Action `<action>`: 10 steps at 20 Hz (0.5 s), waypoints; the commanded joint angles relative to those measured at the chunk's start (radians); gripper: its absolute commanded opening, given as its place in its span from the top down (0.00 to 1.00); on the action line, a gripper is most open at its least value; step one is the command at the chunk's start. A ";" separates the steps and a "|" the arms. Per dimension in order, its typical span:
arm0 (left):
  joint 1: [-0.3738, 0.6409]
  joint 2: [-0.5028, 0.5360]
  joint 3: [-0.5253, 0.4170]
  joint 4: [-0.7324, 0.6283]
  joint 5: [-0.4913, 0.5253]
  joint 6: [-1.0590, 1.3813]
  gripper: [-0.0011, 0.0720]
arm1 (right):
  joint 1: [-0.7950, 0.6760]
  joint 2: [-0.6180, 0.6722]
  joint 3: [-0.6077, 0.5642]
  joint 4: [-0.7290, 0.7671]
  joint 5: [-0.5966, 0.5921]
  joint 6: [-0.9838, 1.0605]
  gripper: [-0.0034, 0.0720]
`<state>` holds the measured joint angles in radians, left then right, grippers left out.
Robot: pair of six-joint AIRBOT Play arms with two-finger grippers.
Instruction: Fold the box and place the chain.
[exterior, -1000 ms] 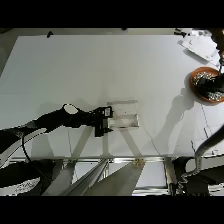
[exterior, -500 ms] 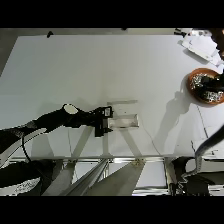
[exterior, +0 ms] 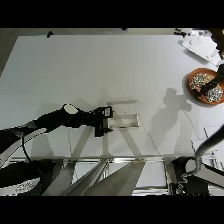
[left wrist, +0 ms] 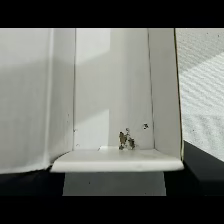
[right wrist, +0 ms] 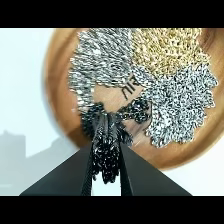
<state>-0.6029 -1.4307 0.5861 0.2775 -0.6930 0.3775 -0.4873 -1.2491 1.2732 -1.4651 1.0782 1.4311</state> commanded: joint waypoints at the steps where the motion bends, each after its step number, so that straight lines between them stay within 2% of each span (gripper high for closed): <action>1: 0.001 0.000 0.000 0.000 0.000 0.000 0.97 | 0.000 0.112 0.000 0.089 0.105 -0.031 0.94; 5: 0.001 0.000 0.000 0.000 0.000 0.000 0.97 | 0.006 0.221 -0.002 0.317 0.253 -0.106 0.94; 10: 0.001 0.000 0.000 0.000 0.000 0.000 0.97 | 0.157 0.309 -0.051 0.260 0.333 -0.100 0.94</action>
